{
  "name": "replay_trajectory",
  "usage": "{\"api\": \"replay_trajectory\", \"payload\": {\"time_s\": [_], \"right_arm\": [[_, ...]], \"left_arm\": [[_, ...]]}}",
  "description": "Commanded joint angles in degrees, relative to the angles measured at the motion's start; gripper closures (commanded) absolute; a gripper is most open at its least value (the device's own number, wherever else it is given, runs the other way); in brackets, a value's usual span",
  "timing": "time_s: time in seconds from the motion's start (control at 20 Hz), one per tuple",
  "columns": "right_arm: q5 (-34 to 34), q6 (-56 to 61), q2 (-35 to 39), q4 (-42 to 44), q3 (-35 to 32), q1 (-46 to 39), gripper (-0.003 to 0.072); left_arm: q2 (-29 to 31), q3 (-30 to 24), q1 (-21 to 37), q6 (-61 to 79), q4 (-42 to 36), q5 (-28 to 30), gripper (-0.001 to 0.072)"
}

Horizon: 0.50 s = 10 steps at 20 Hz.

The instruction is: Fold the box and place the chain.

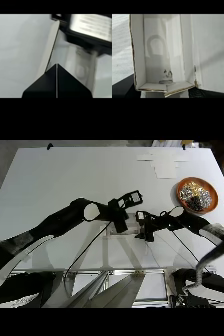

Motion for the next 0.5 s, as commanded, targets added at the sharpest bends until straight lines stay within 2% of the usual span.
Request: {"api": "replay_trajectory", "payload": {"time_s": [0.0, 0.1, 0.3, 0.45], "right_arm": [[0.02, 0.00, 0.02, 0.00, -0.02, 0.02, 0.0281], [0.02, 0.00, 0.02, 0.00, -0.02, 0.02, 0.0281], [0.02, 0.00, 0.02, 0.00, -0.02, 0.02, 0.0281], [0.02, 0.00, 0.02, 0.00, -0.02, 0.02, 0.0281]], "left_arm": [[-5.22, 0.04, 1.75, -8.44, -0.04, 9.07, 0.0703], [-7.52, 0.04, 2.05, -11.89, -0.17, 8.39, 0.0703], [-7.52, 0.04, 1.73, -12.24, -0.02, 7.63, 0.0703], [-6.51, 0.07, 1.70, -12.17, 0.00, 3.56, 0.0703]]}}
